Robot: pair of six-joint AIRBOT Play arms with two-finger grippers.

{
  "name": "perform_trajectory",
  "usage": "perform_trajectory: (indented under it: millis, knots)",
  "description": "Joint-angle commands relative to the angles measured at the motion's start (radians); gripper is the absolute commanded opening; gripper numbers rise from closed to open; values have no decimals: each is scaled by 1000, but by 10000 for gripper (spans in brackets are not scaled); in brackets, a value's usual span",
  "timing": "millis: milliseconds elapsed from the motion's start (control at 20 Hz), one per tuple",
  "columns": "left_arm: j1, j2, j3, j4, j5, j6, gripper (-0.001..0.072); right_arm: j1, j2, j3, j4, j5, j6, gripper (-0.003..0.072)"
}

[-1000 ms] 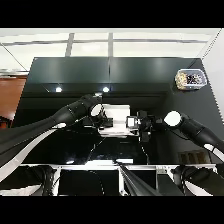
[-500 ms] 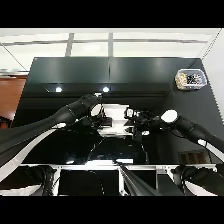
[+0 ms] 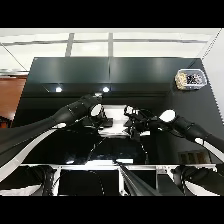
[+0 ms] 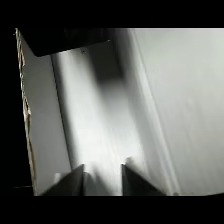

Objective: Fold the box and place the chain.

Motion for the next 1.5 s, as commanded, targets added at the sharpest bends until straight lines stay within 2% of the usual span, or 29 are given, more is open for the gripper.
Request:
perform_trajectory:
  millis: [0,100,200,300,450,550,650,750,850,950,1150,1200,1250,1300,1400,1450]
  knots:
    - [0,0,0,0,1,0,24,-16,12,4,-35,53,150,16]
    - [0,0,0,-2,2,0,26,-79,52,18,-136,152,470,15]
    - [0,0,0,0,-7,0,26,-194,129,19,-180,324,606,15]
    - [0,0,0,4,-6,0,26,-376,235,17,-243,388,764,15]
    - [0,0,0,19,-6,-5,23,-644,307,-59,-259,316,951,15]
    - [0,0,0,46,-24,-11,23,-732,305,-166,-253,217,1086,15]
    - [0,0,0,53,-30,-12,23,-719,279,-251,-195,194,1044,15]
    - [0,0,0,52,-21,-12,23,-634,195,-269,-120,271,947,15]
    - [0,0,0,52,-21,-12,24,-520,109,-267,-1,287,862,15]
    - [0,0,0,52,-21,-12,24,-431,57,-241,104,283,792,16]
    - [0,0,0,51,-21,-12,25,-374,51,-143,106,308,772,17]
    - [0,0,0,51,-21,-12,25,-374,51,-127,105,317,774,48]
    - [0,0,0,51,-21,-12,25,-374,51,-116,110,329,789,337]
    - [0,0,0,51,-21,-12,26,-374,51,-113,122,344,807,541]
    - [0,0,0,51,-21,-12,25,-361,51,-106,141,364,841,550]
    - [0,0,0,50,-21,-12,26,-338,51,-97,139,356,862,530]
